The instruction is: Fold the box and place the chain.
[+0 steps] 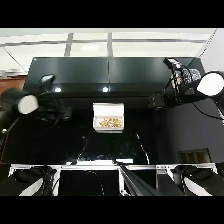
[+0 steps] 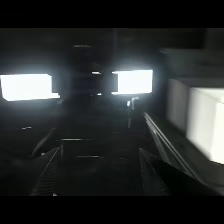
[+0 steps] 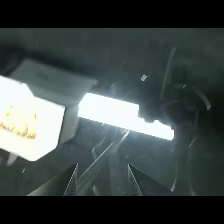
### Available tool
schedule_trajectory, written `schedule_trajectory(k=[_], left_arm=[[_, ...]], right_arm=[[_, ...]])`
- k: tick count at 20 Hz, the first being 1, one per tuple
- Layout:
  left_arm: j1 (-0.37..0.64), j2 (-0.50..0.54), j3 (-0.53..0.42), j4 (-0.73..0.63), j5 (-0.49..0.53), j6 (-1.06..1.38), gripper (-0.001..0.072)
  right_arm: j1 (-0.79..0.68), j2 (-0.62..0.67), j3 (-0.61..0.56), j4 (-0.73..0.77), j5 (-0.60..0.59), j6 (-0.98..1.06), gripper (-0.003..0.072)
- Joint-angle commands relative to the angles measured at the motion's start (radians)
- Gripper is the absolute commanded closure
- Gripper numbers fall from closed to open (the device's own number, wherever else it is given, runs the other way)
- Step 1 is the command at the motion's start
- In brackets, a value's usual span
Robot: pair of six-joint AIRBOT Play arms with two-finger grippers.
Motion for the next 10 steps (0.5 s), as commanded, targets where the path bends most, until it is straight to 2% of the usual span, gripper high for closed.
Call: schedule_trajectory(k=[1,2,3,4,5,8,10], left_arm=[[0.362,0.029,-0.218,-0.638,0.124,0.693,0.0157],[0.417,-0.008,-0.242,-0.804,0.092,0.977,0.0155],[0.441,-0.052,-0.25,-0.903,0.05,1.258,0.0148],[0.439,-0.091,-0.25,-0.935,0.034,1.472,0.0053],[0.42,-0.131,-0.25,-0.958,0.036,1.662,0.0],[0.32,-0.235,-0.249,-0.967,0.04,2.088,0.0],[0.244,-0.274,-0.246,-0.967,0.077,2.222,0.0]], right_arm=[[0.0,-0.002,0.0,-0.045,-0.089,0.0,0.0314],[0.0,-0.003,0.0,-0.045,-0.106,0.0,0.0314],[0.0,-0.003,0.0,-0.045,-0.119,0.0,0.0314],[0.0,-0.003,0.0,-0.045,-0.121,0.0,0.0314],[0.0,-0.003,0.0,-0.045,-0.12,0.0,0.0314],[0.0,-0.003,0.0,-0.045,-0.097,0.0,0.0314],[0.0,-0.003,0.0,-0.045,-0.075,0.0,0.0314]])
